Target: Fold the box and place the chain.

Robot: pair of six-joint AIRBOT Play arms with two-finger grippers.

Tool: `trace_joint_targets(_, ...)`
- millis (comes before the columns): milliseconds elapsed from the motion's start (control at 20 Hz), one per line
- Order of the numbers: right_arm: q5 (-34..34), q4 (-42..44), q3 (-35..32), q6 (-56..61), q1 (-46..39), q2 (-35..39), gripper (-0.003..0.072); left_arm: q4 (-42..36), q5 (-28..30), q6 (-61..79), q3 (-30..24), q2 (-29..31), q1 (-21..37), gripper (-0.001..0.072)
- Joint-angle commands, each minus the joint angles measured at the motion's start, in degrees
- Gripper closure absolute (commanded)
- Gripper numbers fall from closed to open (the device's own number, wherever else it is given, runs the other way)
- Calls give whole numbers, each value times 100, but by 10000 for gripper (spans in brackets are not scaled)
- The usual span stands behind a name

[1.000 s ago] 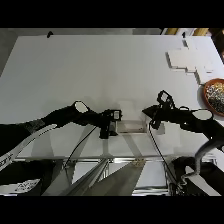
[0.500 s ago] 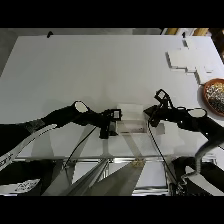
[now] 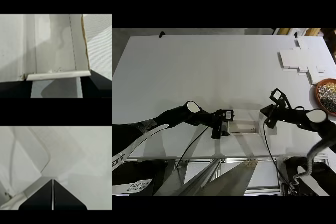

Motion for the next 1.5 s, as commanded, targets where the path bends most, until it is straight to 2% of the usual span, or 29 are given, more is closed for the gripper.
trace_joint_targets(0,772,-2269,22,1316,0,1139,665,-2,0,-2,-2,4,4,420)
trace_joint_targets(50,1091,-2653,22,1220,0,1440,666,-4,0,-2,-2,4,4,420)
trace_joint_targets(150,1360,-2815,20,522,7,1770,667,-4,0,-2,-2,4,4,420)
trace_joint_targets(300,1294,-2236,17,-553,79,1631,667,-4,2,-2,-2,4,4,420)
trace_joint_targets(500,1292,-2260,15,-929,564,1263,655,-4,2,-2,-2,4,4,420)
trace_joint_targets(600,944,-2205,15,-1126,730,1001,387,-2,0,-2,-2,4,4,420)
trace_joint_targets(650,754,-2124,15,-1126,774,857,353,-4,0,-2,-2,4,4,420)
trace_joint_targets(800,623,-1880,15,-1141,785,476,371,-2,2,-2,-2,4,4,420)
trace_joint_targets(850,627,-1703,15,-1318,769,444,426,-2,2,-2,-2,4,4,420)
trace_joint_targets(1050,859,-197,17,-2927,90,140,429,-4,2,-2,-2,4,4,420)
trace_joint_targets(1100,1021,-81,17,-3171,-55,-52,429,-2,0,-2,-2,4,4,420)
trace_joint_targets(1250,1200,-380,15,-3265,-201,-522,429,-2,0,-2,-2,4,4,420)
trace_joint_targets(1450,1252,-468,15,-3265,-201,-616,430,-2,0,0,-2,4,4,420)
